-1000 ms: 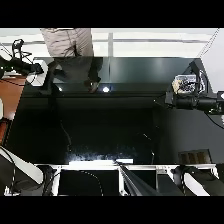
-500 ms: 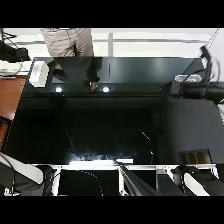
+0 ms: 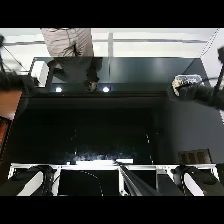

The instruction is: Fold the box and place the chain.

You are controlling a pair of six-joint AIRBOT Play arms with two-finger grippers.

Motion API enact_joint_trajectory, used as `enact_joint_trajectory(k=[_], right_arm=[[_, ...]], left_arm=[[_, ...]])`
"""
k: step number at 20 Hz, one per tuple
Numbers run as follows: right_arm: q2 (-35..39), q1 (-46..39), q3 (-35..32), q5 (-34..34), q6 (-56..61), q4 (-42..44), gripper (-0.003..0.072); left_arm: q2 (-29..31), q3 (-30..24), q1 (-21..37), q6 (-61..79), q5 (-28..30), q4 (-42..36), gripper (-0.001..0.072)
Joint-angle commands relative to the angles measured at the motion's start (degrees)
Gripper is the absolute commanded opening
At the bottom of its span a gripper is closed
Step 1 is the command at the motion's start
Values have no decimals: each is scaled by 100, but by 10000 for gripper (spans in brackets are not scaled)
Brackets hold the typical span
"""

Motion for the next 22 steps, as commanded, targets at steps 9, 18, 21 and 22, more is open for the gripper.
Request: enact_joint_trajectory(k=[9,18,21,22], right_arm=[[492,63,-1303,-1384,-70,-299,18],[492,63,-1303,-1384,-72,-299,18],[492,63,-1303,-1384,-72,-299,18],[492,63,-1303,-1384,-72,-299,18]], left_arm=[[1926,-2181,-555,138,1093,-116,32],[1926,-2181,-555,138,1093,-116,32],[1923,-2181,-555,138,1093,-116,32],[1923,-2181,-555,138,1093,-116,32]])
